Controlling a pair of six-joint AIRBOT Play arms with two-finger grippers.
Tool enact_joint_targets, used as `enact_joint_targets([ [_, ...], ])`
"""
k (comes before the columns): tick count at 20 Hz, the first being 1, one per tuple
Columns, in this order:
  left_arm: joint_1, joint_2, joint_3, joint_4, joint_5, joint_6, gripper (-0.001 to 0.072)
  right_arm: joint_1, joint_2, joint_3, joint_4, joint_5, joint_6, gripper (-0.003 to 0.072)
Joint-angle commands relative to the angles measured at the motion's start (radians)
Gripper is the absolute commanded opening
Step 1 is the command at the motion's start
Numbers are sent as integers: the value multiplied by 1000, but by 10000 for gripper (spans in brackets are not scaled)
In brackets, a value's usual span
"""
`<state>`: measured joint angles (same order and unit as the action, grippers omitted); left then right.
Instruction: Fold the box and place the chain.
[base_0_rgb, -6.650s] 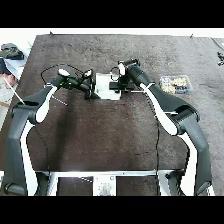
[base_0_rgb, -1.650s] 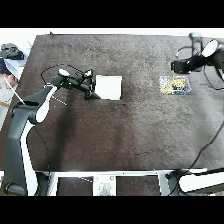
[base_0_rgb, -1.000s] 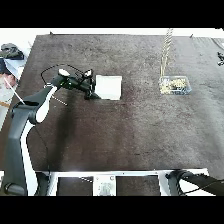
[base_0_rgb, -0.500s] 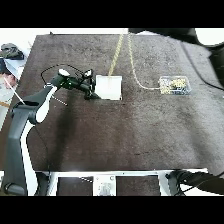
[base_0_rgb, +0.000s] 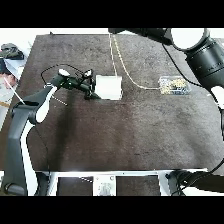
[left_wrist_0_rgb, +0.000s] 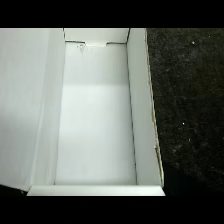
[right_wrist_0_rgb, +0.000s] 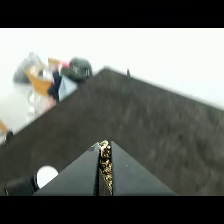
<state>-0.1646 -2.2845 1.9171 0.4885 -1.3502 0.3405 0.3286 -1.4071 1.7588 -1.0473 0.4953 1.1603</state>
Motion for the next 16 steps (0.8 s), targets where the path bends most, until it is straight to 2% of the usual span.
enact_joint_targets([
  [1, 0, 0, 0, 0, 0, 0, 347, 10, -3, 45, -3, -39, -18, -15],
  [11, 0, 0, 0, 0, 0, 0, 347, 10, -3, 59, -3, -97, -43, -15],
  [16, 0, 0, 0, 0, 0, 0, 347, 9, -3, 59, -26, -77, -43, -15],
])
